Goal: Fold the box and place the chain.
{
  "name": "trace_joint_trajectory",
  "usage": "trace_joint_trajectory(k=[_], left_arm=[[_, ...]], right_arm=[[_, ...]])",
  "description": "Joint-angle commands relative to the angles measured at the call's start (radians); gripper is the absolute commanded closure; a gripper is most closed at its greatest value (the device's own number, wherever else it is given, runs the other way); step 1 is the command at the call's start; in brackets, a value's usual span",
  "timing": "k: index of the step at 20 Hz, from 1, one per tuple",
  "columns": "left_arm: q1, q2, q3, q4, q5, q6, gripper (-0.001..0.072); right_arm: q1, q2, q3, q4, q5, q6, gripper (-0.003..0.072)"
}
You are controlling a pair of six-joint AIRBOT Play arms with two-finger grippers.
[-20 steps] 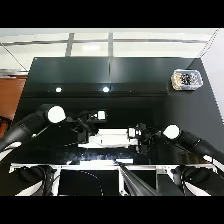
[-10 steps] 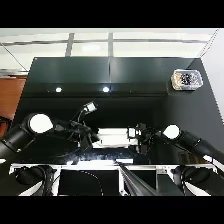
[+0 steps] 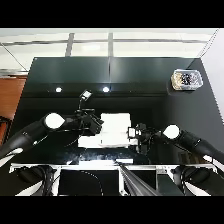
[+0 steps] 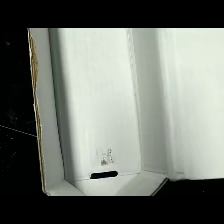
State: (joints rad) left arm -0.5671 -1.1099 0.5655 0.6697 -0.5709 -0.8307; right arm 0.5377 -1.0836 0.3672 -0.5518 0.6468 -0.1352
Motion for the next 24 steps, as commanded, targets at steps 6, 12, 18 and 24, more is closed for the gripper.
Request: trace_joint_trajectory(k=[6, 12, 18, 24], left_arm=[[-0.039, -0.151, 0.089, 0.090, -0.148, -0.009, 0.0683], [-0.022, -0.037, 0.134, 0.325, -0.225, -0.107, 0.0683], [0.135, 0.251, 0.077, 0.576, -0.380, -0.187, 0.0681], [0.325, 0.534, -0.172, 0.211, -0.373, 0.180, 0.0677]], right_arm=[[0.000, 0.000, 0.000, 0.000, 0.000, 0.000, 0.0186], [0.000, 0.000, 0.000, 0.000, 0.000, 0.000, 0.0186], [0.000, 0.000, 0.000, 0.000, 0.000, 0.000, 0.0187], [0.000, 0.000, 0.000, 0.000, 0.000, 0.000, 0.0186]])
